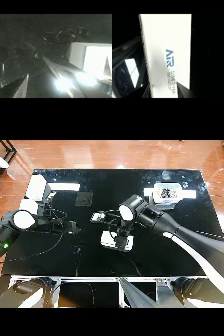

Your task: Fold the box and place the chain.

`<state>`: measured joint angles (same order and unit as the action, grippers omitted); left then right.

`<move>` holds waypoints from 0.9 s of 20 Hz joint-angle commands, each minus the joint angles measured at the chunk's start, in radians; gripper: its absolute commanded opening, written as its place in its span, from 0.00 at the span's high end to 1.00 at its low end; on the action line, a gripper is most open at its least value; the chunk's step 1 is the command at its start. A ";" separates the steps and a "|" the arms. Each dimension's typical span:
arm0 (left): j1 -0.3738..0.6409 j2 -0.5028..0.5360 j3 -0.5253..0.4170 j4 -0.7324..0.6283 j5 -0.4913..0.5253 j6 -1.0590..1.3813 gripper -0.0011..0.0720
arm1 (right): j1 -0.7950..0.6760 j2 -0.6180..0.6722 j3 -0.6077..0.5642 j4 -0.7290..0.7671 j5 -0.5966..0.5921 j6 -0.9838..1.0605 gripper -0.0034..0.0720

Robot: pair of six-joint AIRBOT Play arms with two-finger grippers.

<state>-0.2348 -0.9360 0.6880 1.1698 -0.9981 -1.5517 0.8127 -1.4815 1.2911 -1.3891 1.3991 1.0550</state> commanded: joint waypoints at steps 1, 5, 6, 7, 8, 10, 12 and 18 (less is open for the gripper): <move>0.001 0.000 0.000 0.000 0.000 0.000 0.12 | 0.002 -0.002 -0.007 0.001 -0.014 0.004 0.40; 0.001 0.000 0.000 0.000 0.001 0.000 0.12 | 0.002 -0.003 -0.045 0.004 -0.014 0.019 0.40; 0.001 0.000 0.000 0.000 0.002 0.000 0.12 | 0.001 0.004 -0.044 0.003 -0.013 0.038 0.40; 0.001 0.000 0.000 0.000 0.003 0.000 0.12 | -0.005 0.020 -0.041 0.000 -0.013 0.060 0.40; 0.001 0.000 0.000 0.000 0.003 0.000 0.12 | -0.014 0.048 -0.037 0.001 -0.012 0.087 0.40; 0.001 0.000 0.000 -0.004 0.003 0.000 0.12 | -0.054 0.142 -0.034 0.002 -0.009 0.167 0.40; 0.001 0.000 0.000 -0.004 0.003 0.000 0.12 | -0.123 0.262 -0.049 0.016 0.021 0.286 0.49; 0.000 0.000 0.000 -0.008 0.002 0.000 0.12 | -0.309 0.582 -0.493 0.288 -0.237 0.592 0.93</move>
